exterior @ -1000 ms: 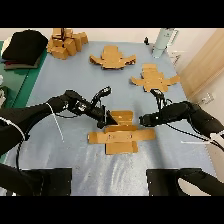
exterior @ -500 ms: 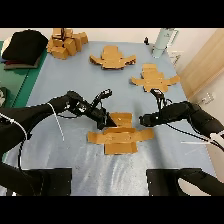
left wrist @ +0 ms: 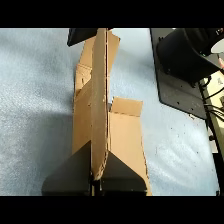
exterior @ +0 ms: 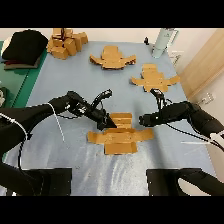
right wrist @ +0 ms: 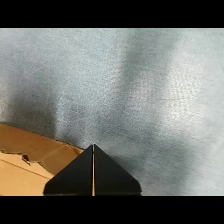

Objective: Fold the box.

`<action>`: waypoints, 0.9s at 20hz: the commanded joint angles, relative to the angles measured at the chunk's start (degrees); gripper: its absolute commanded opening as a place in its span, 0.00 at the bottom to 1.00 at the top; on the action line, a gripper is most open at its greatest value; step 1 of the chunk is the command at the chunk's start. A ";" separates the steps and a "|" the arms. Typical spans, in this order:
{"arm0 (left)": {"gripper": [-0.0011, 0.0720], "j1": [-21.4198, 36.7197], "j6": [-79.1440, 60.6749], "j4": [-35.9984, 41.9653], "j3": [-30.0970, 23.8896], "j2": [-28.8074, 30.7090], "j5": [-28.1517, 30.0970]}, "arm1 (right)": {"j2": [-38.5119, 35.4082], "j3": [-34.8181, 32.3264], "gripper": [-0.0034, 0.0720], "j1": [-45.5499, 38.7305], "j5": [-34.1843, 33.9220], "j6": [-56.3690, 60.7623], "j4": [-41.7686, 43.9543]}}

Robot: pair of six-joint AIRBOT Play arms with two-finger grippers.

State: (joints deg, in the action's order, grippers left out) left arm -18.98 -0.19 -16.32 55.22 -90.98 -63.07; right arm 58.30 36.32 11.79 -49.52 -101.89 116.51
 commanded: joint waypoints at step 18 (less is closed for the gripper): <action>0.03 0.04 1.57 -1.70 0.00 -0.04 -0.09 | -0.33 0.81 0.05 0.04 -4.39 0.13 -0.15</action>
